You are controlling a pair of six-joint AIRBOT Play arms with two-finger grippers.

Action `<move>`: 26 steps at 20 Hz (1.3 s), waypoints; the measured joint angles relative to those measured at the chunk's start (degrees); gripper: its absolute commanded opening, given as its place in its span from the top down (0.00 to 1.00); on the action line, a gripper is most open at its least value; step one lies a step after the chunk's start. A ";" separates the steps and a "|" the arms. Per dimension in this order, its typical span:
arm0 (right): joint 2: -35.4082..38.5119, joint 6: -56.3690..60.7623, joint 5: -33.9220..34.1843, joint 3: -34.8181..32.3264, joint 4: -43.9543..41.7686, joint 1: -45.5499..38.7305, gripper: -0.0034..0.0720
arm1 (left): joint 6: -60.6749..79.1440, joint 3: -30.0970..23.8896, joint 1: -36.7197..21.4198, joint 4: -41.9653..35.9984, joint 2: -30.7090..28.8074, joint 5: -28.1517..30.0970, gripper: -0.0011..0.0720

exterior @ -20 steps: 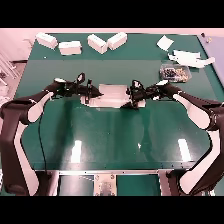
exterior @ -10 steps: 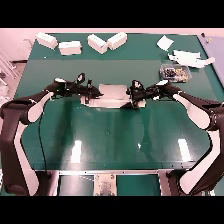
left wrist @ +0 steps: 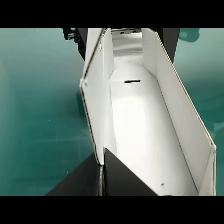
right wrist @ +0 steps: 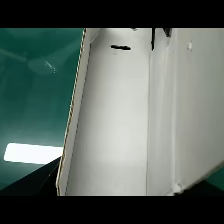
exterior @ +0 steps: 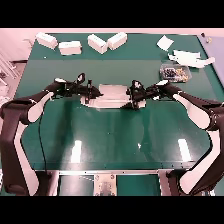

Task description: Fold the box and place the chain.

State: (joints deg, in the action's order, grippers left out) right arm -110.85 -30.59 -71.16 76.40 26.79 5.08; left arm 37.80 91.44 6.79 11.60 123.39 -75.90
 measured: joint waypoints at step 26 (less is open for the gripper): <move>-0.13 -1.40 -0.94 0.00 -0.22 0.00 0.20 | 0.00 0.00 -0.02 -0.02 0.00 0.04 0.95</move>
State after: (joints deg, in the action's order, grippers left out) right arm -110.98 -31.99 -72.10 76.40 26.57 5.08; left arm 37.80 91.44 6.76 11.57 123.39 -75.85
